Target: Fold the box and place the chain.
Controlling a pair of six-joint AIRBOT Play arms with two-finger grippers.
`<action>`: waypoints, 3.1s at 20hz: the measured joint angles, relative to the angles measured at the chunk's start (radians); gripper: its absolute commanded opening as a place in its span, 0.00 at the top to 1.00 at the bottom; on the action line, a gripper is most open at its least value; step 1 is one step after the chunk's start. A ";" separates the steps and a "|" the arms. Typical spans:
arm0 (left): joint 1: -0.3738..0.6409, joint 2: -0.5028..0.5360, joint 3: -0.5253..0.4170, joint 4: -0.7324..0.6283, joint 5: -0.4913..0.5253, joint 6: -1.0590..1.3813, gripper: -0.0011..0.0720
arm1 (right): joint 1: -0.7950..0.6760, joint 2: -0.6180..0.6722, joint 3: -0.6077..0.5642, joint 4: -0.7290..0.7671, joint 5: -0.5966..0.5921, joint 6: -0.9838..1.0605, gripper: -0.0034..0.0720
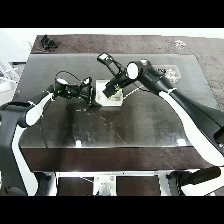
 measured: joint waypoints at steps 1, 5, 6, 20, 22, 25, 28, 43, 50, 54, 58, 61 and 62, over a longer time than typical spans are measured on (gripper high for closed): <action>0.000 0.000 0.000 0.000 0.000 0.000 0.93 | -0.002 -0.010 0.000 -0.006 0.000 0.000 0.20; 0.000 0.000 0.000 0.000 0.000 0.000 0.93 | -0.054 0.011 0.001 -0.047 0.003 0.037 0.18; 0.000 0.000 0.000 0.000 0.000 0.000 0.93 | -0.078 0.032 0.001 -0.050 0.004 0.055 0.18; 0.000 0.000 0.000 0.000 0.000 0.000 0.93 | -0.549 0.078 -0.304 0.118 -0.330 0.274 0.18; 0.000 0.000 0.000 0.000 0.000 0.000 0.93 | -0.562 0.029 -0.319 0.180 -0.401 0.276 0.18; 0.000 0.000 0.000 0.000 0.000 0.000 0.93 | -0.568 -0.040 -0.330 0.277 -0.503 0.279 0.33; 0.000 0.000 0.000 0.000 0.000 0.000 0.93 | -0.551 -0.079 -0.333 0.335 -0.602 0.277 0.81; 0.000 0.000 0.000 0.000 0.000 0.000 0.93 | -0.488 -0.009 -0.336 0.365 -0.733 0.253 0.95; 0.000 0.000 0.000 0.000 0.000 0.000 0.93 | -0.374 0.285 -0.337 0.280 -0.634 0.202 0.95; 0.000 0.000 0.000 0.000 0.000 0.000 0.93 | -0.263 0.456 -0.337 0.205 -0.617 0.195 0.95; 0.000 0.000 0.000 0.000 0.000 0.000 0.93 | -0.145 0.550 -0.337 0.172 -0.613 0.193 0.95; 0.000 0.000 0.000 0.000 0.000 0.000 0.93 | -0.058 0.572 -0.337 0.163 -0.612 0.193 0.95; 0.000 0.000 0.000 0.000 0.000 0.000 0.93 | -0.035 0.573 -0.337 0.161 -0.611 0.193 0.95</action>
